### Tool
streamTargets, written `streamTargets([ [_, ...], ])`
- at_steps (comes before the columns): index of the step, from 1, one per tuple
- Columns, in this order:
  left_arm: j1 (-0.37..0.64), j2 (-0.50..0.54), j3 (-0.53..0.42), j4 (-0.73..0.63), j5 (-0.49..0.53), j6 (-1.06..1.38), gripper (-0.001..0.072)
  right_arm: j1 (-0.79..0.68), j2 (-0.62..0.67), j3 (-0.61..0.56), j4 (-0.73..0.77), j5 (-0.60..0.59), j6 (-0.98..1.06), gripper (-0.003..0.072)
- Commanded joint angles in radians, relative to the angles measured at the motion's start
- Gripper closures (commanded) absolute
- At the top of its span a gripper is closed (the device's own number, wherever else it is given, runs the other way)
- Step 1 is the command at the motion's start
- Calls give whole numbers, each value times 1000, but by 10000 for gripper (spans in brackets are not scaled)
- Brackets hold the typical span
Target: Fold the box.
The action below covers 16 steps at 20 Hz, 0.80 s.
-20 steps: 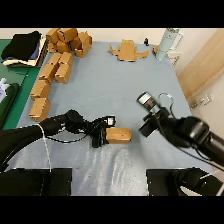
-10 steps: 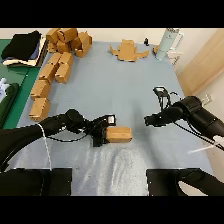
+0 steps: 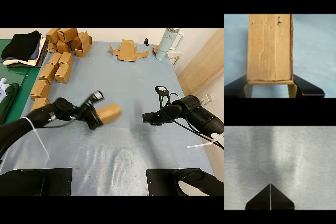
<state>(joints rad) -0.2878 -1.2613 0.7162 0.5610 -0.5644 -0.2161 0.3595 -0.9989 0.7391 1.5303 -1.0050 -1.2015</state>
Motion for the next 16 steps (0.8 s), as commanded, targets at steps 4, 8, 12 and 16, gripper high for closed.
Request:
streamTargets([
  [4,326,10,12,57,249,-167,234,0,0,1,5,6,9,679],
  [8,394,-57,13,56,364,-167,234,0,0,1,33,54,9,679],
  [12,414,-144,30,37,470,-187,234,0,0,1,60,82,9,679],
  [16,452,-169,80,37,469,-222,234,0,-1,1,60,82,9,679],
])
